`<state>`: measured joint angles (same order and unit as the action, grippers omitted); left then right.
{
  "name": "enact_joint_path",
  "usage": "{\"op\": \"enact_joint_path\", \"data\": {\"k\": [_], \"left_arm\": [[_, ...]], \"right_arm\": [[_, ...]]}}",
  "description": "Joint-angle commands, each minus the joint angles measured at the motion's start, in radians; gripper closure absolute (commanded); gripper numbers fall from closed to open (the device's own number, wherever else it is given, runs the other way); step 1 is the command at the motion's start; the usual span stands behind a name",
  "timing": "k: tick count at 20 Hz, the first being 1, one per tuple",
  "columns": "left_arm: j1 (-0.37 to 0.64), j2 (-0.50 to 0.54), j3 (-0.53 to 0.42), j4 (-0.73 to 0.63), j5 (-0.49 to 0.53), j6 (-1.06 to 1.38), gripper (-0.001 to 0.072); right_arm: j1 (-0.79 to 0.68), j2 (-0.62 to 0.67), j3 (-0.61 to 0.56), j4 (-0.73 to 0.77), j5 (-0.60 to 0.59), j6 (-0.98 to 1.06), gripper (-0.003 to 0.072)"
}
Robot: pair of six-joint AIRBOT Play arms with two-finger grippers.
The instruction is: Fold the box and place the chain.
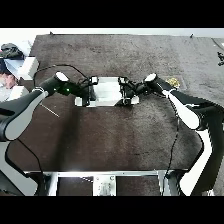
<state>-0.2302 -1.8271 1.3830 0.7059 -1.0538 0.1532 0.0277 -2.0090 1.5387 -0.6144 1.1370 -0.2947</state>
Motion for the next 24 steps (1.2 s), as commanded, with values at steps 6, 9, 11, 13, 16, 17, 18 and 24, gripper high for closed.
{"op": "enact_joint_path", "data": {"k": [6,9,11,13,16,17,18,24], "left_arm": [[0.082,0.128,0.011,0.037,-0.084,-0.228,0.0703],[0.129,0.207,0.01,0.084,-0.088,-0.422,0.0704],[0.175,0.244,0.01,0.1,-0.081,-0.591,0.0705],[0.227,0.265,-0.001,0.099,-0.076,-0.729,0.0705],[0.294,0.269,-0.078,0.095,-0.063,-0.875,0.0703],[0.307,0.269,-0.111,0.095,-0.062,-0.888,0.0702],[0.313,0.268,-0.143,0.095,-0.059,-0.895,0.0701],[0.313,0.248,-0.246,0.093,0.045,-0.992,0.0702]], "right_arm": [[0.0,0.0,0.001,0.0,0.0,0.0,0.0368],[0.0,0.0,0.001,0.0,0.0,0.0,0.0368],[0.0,0.0,0.001,0.0,0.0,0.0,0.0368],[0.0,0.0,0.001,0.0,0.0,0.0,0.0368],[0.0,0.0,0.001,0.0,0.0,0.0,0.0368],[0.0,0.0,0.001,0.0,0.0,0.0,0.0368],[0.0,0.0,0.001,0.0,0.0,0.0,0.0368],[0.0,0.0,0.001,0.0,0.0,0.0,0.0368]]}}
